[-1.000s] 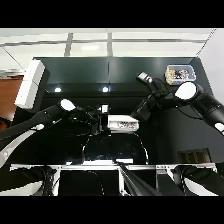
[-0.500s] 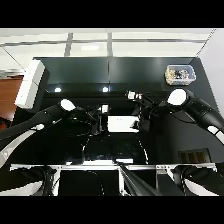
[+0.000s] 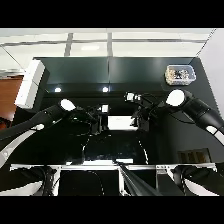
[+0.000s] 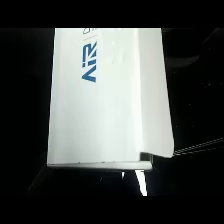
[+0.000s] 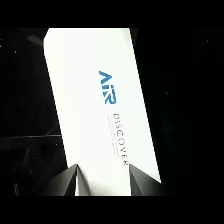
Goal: Fold the box and place the chain.
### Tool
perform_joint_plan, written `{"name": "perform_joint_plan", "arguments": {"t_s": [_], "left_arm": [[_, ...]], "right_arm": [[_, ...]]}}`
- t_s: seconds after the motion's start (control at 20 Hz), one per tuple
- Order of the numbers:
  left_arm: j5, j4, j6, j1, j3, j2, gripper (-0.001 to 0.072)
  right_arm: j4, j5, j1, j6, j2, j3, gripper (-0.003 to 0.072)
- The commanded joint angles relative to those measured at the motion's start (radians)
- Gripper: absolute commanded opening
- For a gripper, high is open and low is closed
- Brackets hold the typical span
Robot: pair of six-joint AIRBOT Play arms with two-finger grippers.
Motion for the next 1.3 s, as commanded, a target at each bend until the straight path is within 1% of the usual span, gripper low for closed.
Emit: {"name": "perform_joint_plan", "arguments": {"t_s": [0.0, 0.05, 0.1, 0.15, 0.35, 0.45, 0.85, 0.9, 1.25], "left_arm": [[-0.001, 0.001, 0.0, 0.0, 0.0, -0.001, 0.0333], [-0.001, 0.001, 0.0, 0.0, 0.0, -0.001, 0.0333], [-0.001, 0.001, 0.0, 0.0, 0.0, -0.001, 0.0334], [-0.001, 0.001, 0.0, 0.0, 0.0, -0.001, 0.0333], [-0.001, 0.001, 0.0, 0.0, 0.0, -0.001, 0.0333], [-0.001, 0.001, 0.0, 0.0, 0.0, -0.001, 0.0333], [-0.001, 0.001, 0.0, 0.0, 0.0, -0.001, 0.0334], [-0.001, 0.001, 0.0, 0.0, 0.0, -0.001, 0.0334], [-0.001, 0.001, 0.0, 0.0, 0.0, -0.001, 0.0334]], "right_arm": [[0.0, 0.007, 0.0, 0.024, 0.014, 0.001, 0.0352], [0.0, 0.007, -0.002, 0.027, 0.022, 0.001, 0.0352], [-0.004, 0.006, -0.003, 0.036, 0.026, 0.001, 0.0324], [-0.004, 0.007, -0.004, 0.04, 0.026, 0.0, 0.0202], [-0.004, -0.001, -0.004, 0.048, 0.026, 0.0, 0.0193], [-0.004, 0.0, -0.004, 0.061, 0.026, 0.0, 0.0074], [-0.005, 0.001, -0.003, 0.063, 0.025, -0.001, 0.0079], [-0.006, 0.001, -0.003, 0.064, 0.025, -0.001, 0.0139], [-0.007, 0.004, -0.003, 0.067, 0.025, -0.03, 0.0134]]}}
